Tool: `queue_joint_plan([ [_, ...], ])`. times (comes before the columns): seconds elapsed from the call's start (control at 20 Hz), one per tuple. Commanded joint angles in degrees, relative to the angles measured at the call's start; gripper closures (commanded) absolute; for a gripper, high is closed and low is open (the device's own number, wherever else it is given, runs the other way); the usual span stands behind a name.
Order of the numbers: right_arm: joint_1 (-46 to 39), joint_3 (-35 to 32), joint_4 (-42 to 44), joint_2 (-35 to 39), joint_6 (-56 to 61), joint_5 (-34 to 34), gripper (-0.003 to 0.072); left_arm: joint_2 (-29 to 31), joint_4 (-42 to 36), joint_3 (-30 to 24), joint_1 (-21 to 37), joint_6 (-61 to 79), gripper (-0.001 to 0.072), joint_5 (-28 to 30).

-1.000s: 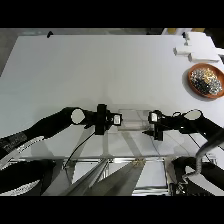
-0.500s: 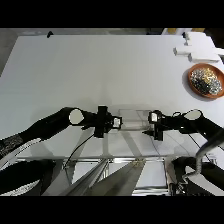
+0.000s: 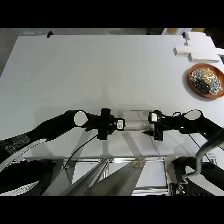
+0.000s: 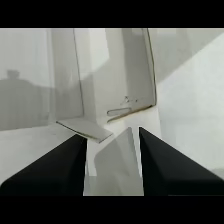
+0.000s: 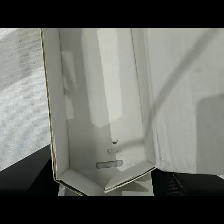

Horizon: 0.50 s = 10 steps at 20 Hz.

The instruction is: Fold the box and place the chain.

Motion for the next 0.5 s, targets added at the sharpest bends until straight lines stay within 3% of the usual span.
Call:
queue_joint_plan([
  [0.0, 0.0, 0.0, 0.0, 0.0, 0.0, 0.0, 0.0371, -0.5, -1.6, 0.0, -0.7, 0.4, 0.0380, 1.0],
  [0.1, 0.0, 0.0, 0.0, 0.0, 0.0, 0.0, 0.0371, -0.5, -1.6, 0.0, -0.7, 0.4, 0.0384, 2.8],
  [0.2, 0.0, 0.0, 0.0, 0.0, 0.0, 0.0, 0.0371, -0.5, -2.6, 0.0, -0.7, 0.4, 0.0456, 3.8],
  [0.45, 0.0, 0.0, 0.0, 0.0, 0.0, 0.0, 0.0371, -0.5, -4.2, 0.0, -0.7, 0.4, 0.0461, 3.9],
])
